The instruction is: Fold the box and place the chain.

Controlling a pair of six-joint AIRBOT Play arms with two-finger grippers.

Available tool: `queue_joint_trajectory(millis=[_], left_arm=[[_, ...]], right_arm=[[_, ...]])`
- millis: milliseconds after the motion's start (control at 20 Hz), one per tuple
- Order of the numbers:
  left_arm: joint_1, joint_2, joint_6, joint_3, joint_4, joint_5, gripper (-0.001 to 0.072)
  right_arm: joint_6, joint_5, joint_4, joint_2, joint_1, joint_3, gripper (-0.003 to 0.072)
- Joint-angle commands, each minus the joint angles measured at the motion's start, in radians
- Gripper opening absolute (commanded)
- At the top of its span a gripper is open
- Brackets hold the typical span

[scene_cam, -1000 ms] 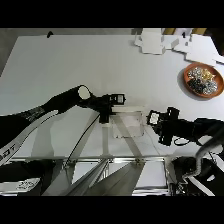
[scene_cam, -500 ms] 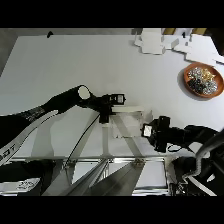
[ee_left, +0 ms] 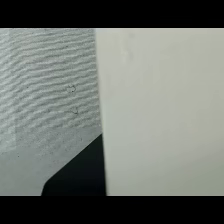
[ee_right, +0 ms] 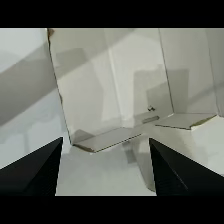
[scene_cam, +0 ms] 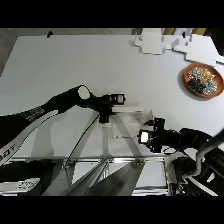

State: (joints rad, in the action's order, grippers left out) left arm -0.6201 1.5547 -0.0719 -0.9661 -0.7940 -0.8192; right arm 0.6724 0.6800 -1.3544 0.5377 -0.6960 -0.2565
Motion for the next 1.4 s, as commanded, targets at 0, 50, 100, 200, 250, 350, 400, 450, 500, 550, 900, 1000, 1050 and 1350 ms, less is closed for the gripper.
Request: queue_joint_trajectory(millis=[0,50,100,200,250,350,400,450,500,550,900,1000,1050,1350], left_arm=[[-0.001,0.000,0.000,0.000,0.000,0.000,0.0009],[-0.001,0.000,0.000,0.000,0.000,0.000,0.0009],[-0.001,0.000,0.000,0.000,0.000,0.000,0.0009],[-0.001,0.000,0.000,0.000,0.000,0.000,0.0009],[-0.001,0.000,0.000,0.000,0.000,0.000,0.0009],[-0.001,0.000,0.000,0.000,0.000,0.000,0.0009],[-0.001,0.000,0.000,0.000,0.000,0.000,0.0009],[-0.001,0.000,0.000,0.000,0.000,0.000,0.0009],[-0.001,0.000,0.000,0.000,0.000,0.000,0.0009],[-0.001,0.000,0.000,0.000,0.000,0.000,0.0009],[-0.001,0.000,0.000,0.000,0.000,0.000,0.0009],[-0.001,0.000,0.000,0.000,0.000,0.000,0.0009],[-0.001,0.000,0.000,0.000,0.000,0.000,0.0009],[-0.001,0.000,0.000,0.000,0.000,0.000,0.0009]], right_arm=[[-0.001,-0.031,0.000,0.000,-0.003,0.002,0.0591],[-0.001,-0.031,0.000,0.000,-0.003,0.002,0.0591],[-0.001,-0.032,0.000,0.000,-0.003,0.004,0.0591],[-0.001,-0.037,0.000,0.000,-0.003,0.013,0.0591],[-0.001,-0.039,-0.002,0.000,-0.003,0.018,0.0592],[-0.021,-0.039,-0.008,-0.008,-0.003,0.028,0.0592],[-0.038,-0.037,-0.008,-0.017,-0.003,0.032,0.0592],[-0.050,-0.035,-0.009,-0.030,-0.003,0.037,0.0592],[-0.050,-0.034,-0.010,-0.045,-0.003,0.043,0.0593],[-0.050,-0.034,-0.011,-0.058,-0.003,0.052,0.0596],[-0.054,-0.041,-0.013,-0.072,-0.003,0.078,0.0687],[-0.054,-0.043,-0.011,-0.072,-0.003,0.078,0.0687],[-0.053,-0.045,-0.009,-0.071,-0.003,0.078,0.0686],[-0.053,-0.133,-0.028,-0.021,-0.083,0.102,0.0687]])
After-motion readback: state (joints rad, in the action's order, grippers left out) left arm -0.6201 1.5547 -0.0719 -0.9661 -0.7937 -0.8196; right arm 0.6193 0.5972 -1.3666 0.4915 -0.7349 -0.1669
